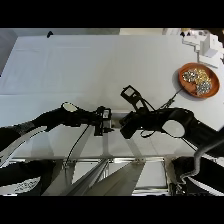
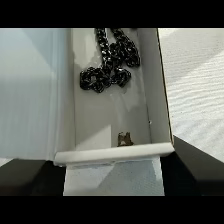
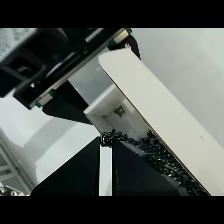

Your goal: Fold the box and place the chain.

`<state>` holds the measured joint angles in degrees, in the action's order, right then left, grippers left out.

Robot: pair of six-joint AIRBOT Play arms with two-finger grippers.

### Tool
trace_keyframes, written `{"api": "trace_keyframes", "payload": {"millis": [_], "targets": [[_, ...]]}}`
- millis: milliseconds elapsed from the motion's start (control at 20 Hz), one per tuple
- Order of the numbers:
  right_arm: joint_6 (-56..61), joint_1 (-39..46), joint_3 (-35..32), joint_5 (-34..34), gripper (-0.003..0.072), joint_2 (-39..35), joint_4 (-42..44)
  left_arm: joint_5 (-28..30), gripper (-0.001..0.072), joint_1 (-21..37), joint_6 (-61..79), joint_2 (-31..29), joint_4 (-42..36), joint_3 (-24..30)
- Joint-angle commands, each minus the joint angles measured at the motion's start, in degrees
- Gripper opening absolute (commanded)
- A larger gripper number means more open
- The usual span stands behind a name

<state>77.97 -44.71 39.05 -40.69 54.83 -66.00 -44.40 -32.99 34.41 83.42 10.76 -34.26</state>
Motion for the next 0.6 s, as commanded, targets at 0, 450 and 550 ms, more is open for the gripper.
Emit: {"api": "trace_keyframes", "payload": {"millis": [0, 450, 550], "targets": [[0.2, -0.6, 0.0, 0.3, 0.0019, 4.9, -0.2, 0.0, 0.0066, 0.0, 0.0, 0.0, 0.0, 0.0], [5.0, -0.5, 3.0, -3.5, 0.0186, 0.2, -3.2, 0.0, 0.0066, 0.0, 0.0, 0.0, 0.0, 0.0], [11.1, -0.5, 4.6, -7.1, 0.0186, -4.3, -10.3, 0.0, 0.0066, 0.0, 0.0, 0.0, 0.0, 0.0]]}}
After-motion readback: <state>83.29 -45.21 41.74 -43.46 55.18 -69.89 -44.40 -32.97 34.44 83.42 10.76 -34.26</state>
